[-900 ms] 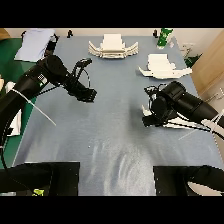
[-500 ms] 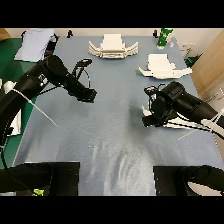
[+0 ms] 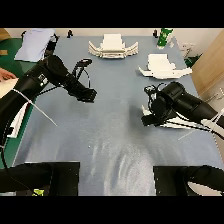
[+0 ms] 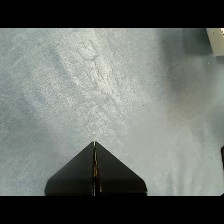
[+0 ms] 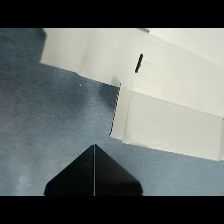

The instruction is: Fold the box.

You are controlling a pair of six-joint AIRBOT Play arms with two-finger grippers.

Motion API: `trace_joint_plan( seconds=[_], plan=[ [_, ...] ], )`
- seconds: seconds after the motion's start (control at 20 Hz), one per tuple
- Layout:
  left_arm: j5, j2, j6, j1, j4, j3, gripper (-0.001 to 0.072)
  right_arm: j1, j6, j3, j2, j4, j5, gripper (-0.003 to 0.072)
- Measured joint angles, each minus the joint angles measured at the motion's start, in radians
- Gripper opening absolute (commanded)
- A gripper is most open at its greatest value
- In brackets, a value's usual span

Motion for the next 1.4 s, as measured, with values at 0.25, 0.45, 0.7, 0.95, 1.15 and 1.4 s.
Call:
trace_joint_plan(
  seconds=[0.25, 0.45, 0.7, 0.95, 1.15, 1.4],
  plan=[
    [0.0, 0.0, 0.0, 0.0, 0.0, 0.0, 0.0013, 0.0, 0.068, 0.006, -0.001, 0.061, 0.108, 0.0079],
    [0.009, -0.001, 0.0, 0.0, -0.001, 0.0, 0.0013, -0.056, 0.118, 0.085, 0.0, 0.014, 0.091, 0.039],
    [0.056, -0.002, 0.0, -0.001, -0.004, 0.0, 0.0014, -0.293, 0.065, 0.205, 0.0, -0.166, -0.084, 0.0385],
    [0.083, -0.002, 0.0, -0.003, -0.007, 0.0, 0.0014, -0.723, -0.095, 0.237, -0.005, -0.07, -0.138, 0.0369],
    [0.099, -0.003, 0.0, -0.004, -0.01, 0.0, 0.0014, -1.02, -0.245, 0.243, -0.058, 0.107, -0.096, 0.0369],
    [0.104, -0.003, 0.0, -0.004, -0.035, 0.0, 0.0015, -1.178, -0.426, 0.245, -0.179, 0.298, -0.068, 0.0369]
  ],
)
